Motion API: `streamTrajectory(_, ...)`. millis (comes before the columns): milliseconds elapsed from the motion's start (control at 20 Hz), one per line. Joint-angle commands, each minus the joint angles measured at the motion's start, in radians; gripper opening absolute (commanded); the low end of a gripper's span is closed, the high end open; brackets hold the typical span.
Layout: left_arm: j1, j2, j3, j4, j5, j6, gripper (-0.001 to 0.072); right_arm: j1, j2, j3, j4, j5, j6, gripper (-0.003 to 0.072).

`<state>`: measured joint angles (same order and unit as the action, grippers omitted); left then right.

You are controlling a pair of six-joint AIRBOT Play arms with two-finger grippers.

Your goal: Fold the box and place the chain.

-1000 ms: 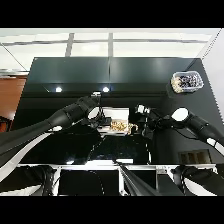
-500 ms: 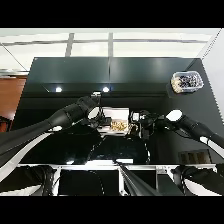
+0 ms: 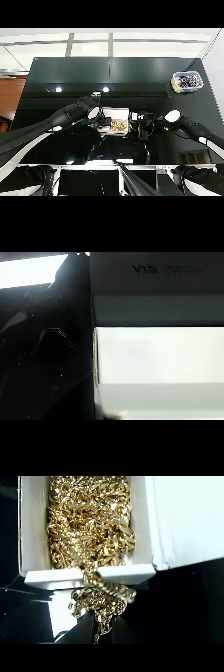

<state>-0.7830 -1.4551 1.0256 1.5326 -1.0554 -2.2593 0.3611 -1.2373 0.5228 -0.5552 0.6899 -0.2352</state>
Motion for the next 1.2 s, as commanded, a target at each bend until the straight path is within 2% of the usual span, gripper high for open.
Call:
streamTrajectory(0,0.000,0.000,0.000,0.000,0.000,0.000,0.0025,-0.005,0.034,0.000,-0.054,0.024,0.180,0.0017)
streamTrajectory(150,0.000,0.000,0.000,0.000,0.000,0.000,0.0025,-0.041,0.128,0.015,-0.166,0.071,0.505,0.0017)
streamTrajectory(300,0.000,0.000,0.000,0.000,0.000,0.000,0.0025,-0.097,0.238,0.063,-0.200,0.225,0.695,0.0017)
streamTrajectory(550,0.000,0.000,0.000,0.000,0.000,0.000,0.0025,-0.137,0.336,0.245,-0.196,0.448,0.997,0.0017)
streamTrajectory(700,0.000,0.000,0.000,0.000,0.000,0.000,0.0025,-0.136,0.336,0.367,-0.034,0.569,1.053,0.0017)
streamTrajectory(800,0.000,0.000,0.000,0.000,0.000,0.000,0.0025,-0.136,0.336,0.386,0.130,0.550,1.063,0.0017)
streamTrajectory(900,0.000,0.000,0.000,0.000,0.000,0.000,0.0025,-0.109,0.332,0.385,0.150,0.481,1.118,0.0017)
streamTrajectory(1000,0.000,0.000,0.000,0.000,0.000,0.000,0.0025,-0.053,0.314,0.383,0.076,0.431,1.137,0.0017)
streamTrajectory(1150,0.000,0.000,0.000,0.000,0.000,0.000,0.0025,0.026,0.235,0.360,-0.112,0.396,1.252,0.0022)
